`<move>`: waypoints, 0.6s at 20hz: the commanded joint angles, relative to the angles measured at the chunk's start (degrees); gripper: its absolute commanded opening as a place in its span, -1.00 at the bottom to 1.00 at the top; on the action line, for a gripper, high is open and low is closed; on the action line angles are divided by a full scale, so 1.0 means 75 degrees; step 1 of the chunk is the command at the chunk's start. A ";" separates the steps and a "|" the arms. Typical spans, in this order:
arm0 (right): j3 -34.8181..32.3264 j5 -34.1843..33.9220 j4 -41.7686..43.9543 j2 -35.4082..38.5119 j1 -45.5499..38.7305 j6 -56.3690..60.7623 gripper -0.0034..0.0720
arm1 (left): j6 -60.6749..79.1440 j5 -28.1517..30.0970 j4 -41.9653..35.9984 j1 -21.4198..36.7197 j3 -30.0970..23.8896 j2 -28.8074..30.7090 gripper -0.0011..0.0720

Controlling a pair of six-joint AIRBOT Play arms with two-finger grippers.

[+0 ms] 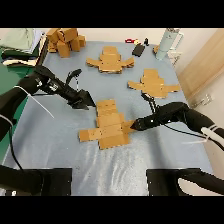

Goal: Fold the box.

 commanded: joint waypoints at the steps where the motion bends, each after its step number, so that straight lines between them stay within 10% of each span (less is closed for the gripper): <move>1: -0.0399 0.0796 -0.0038 0.0624 0.0347 -0.0128 -0.91 | 0.0085 0.0131 0.0006 -0.0128 0.0003 -0.0618 0.79; 10: -0.0399 0.0775 -0.0096 0.0609 0.0347 -0.0125 -0.91 | 0.1722 0.0918 -0.1448 -0.1026 0.0154 -0.1547 0.78; 12: -0.0399 0.0778 -0.0102 0.0609 0.0347 -0.0125 -0.91 | 0.1944 0.0764 -0.1612 -0.1029 0.0364 -0.1655 0.23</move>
